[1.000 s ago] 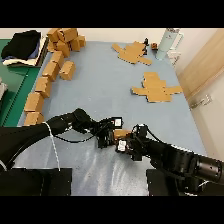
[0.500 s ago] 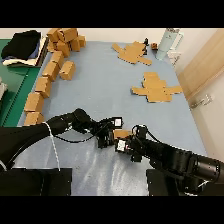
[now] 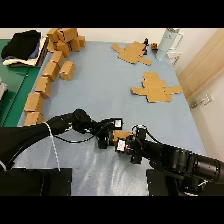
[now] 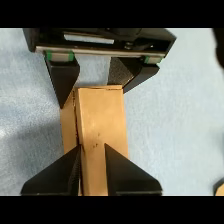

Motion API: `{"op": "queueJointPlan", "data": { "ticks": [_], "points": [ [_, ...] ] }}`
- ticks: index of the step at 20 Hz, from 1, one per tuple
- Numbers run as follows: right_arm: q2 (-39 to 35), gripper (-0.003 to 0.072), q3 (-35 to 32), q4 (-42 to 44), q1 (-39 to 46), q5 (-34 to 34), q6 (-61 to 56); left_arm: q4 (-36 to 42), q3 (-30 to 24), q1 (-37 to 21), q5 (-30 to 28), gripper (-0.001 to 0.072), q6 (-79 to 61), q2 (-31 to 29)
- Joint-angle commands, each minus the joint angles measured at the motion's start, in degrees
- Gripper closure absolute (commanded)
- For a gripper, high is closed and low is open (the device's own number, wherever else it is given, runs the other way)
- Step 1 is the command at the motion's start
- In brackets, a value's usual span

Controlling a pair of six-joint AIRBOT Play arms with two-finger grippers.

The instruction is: Fold the box.

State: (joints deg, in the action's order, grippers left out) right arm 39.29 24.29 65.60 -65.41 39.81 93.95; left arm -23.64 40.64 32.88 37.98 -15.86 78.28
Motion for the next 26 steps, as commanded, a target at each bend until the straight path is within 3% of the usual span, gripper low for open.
{"op": "queueJointPlan", "data": {
  "ticks": [1,6,7,8,9,16,26],
  "points": [
    [-1.7,0.0444,0.0,0.2,-0.1,0.8,0.2,0.1,0.0,0.0,-0.3,0.0234,0.1,0.0],
    [-4.0,0.0466,0.3,0.2,-0.1,-0.2,0.1,0.1,0.0,0.0,-0.3,0.0234,0.1,0.0],
    [-5.0,0.0531,0.3,0.2,0.0,-1.1,0.1,0.1,0.0,0.0,-0.3,0.0233,0.1,0.0],
    [-5.2,0.0651,0.3,0.2,0.0,-1.7,0.1,0.1,0.0,0.0,-0.3,0.0234,0.1,0.0],
    [-4.8,0.0671,0.3,0.1,0.0,-1.9,0.1,0.1,0.0,0.0,-0.3,0.0234,0.1,0.0],
    [2.1,0.0680,0.3,0.3,0.0,-4.2,0.1,0.1,0.0,0.0,-0.3,0.0234,0.1,0.0],
    [3.6,0.0680,-0.9,4.1,0.0,-4.2,0.1,0.1,0.0,0.0,-0.3,0.0234,0.1,0.0]
  ]
}}
